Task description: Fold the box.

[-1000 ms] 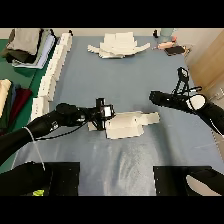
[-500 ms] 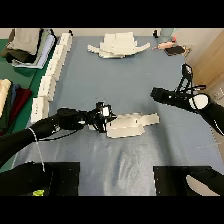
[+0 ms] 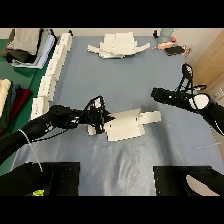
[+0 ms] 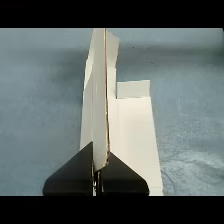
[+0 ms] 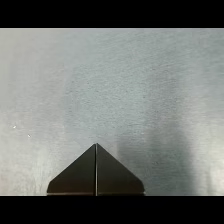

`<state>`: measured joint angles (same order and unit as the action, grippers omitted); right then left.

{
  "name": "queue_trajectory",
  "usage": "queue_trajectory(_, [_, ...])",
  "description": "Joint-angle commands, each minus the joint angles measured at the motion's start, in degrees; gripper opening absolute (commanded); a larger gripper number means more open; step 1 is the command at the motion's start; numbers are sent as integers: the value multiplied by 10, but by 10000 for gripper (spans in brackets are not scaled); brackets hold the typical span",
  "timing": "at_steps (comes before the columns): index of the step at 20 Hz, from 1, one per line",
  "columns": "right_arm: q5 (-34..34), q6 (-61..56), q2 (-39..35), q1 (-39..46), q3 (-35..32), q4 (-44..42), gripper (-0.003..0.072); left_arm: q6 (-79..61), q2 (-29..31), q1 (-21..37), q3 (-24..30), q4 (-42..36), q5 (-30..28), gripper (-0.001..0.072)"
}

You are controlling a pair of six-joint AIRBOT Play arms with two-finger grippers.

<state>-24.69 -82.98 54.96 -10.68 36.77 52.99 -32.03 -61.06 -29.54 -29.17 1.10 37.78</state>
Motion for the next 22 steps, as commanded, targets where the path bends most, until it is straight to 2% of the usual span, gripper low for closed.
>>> queue_trajectory(1, [-2, 1, 0, 0, 1, 4, 0, 47, 2, 3, -1, 45, 21, 15])
queue_trajectory(3, [-1, 1, 0, 0, 1, 4, 0, 46, 0, 3, -7, 59, 14, 15])
queue_trajectory(6, [-2, 1, 0, 0, 1, 4, 1, 46, -2, 16, -32, 88, -28, 15])
queue_trajectory(8, [-3, 1, 0, 0, 1, 4, 1, 54, -6, 42, -52, 88, -2, 15])
queue_trajectory(10, [-3, 1, 0, 0, 1, 4, 1, 84, -23, 62, -72, 97, 51, 15])
queue_trajectory(14, [-3, 1, 0, 0, 1, 8, 1, 109, -63, 58, -81, 97, 154, 15])
queue_trajectory(17, [-3, 1, 0, 0, 1, 8, 1, 115, -65, 57, -83, 98, 141, 15])
queue_trajectory(22, [-3, 1, 0, 0, 1, 8, 0, 158, -88, 74, -123, 172, 133, 15])
